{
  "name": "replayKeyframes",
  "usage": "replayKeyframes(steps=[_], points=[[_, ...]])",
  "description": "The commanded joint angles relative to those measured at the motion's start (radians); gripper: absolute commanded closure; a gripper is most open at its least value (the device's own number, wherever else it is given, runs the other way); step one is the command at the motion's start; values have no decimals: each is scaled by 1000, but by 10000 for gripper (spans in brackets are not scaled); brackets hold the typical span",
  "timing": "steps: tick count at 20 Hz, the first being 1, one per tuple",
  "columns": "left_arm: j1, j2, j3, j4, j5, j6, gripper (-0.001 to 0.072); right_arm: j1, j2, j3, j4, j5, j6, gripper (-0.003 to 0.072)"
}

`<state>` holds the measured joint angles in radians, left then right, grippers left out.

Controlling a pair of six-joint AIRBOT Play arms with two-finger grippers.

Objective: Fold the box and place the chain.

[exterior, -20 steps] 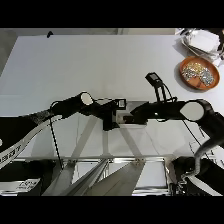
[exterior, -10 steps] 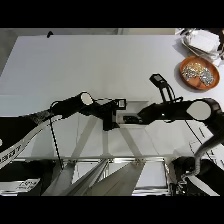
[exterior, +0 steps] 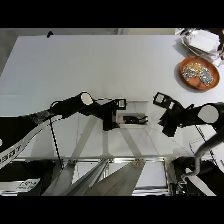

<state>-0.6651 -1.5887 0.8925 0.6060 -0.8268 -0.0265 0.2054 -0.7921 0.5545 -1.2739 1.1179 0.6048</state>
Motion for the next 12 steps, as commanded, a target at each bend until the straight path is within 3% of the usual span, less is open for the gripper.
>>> replayKeyframes(steps=[1, 6, 12], points=[[1, 0, 1, 0, 0, 0, 396, -8, -56, -28, 48, -72, -379, 489], [1, 0, 1, 0, 0, 0, 396, -8, -170, -28, 227, -152, -560, 514], [1, 0, 1, 0, 0, 0, 396, -8, -179, -28, 263, -164, -562, 520]])
